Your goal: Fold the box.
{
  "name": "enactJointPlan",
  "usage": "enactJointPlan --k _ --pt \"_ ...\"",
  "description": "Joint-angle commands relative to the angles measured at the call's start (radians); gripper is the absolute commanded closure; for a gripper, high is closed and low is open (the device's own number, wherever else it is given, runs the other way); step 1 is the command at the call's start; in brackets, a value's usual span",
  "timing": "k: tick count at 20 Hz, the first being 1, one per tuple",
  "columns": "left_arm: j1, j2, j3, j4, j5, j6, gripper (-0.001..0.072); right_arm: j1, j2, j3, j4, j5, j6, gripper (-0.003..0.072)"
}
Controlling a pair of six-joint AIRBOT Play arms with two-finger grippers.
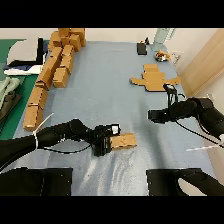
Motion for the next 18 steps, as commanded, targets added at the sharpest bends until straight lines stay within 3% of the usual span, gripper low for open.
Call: enactJointPlan --k 1,5,18 --pt "0.001 0.000 0.003 -0.010 0.013 -0.008 -0.0011 0.000 -0.001 0.000 0.000 0.002 0.000 0.0683" --pt "0.000 0.000 0.030 -0.009 0.033 -0.134 -0.0011 0.000 -0.001 0.000 0.000 0.003 0.000 0.0683" --pt "-0.043 -0.019 0.040 0.029 0.032 -0.101 -0.0011 0.000 -0.001 0.000 0.000 0.011 0.000 0.0683"
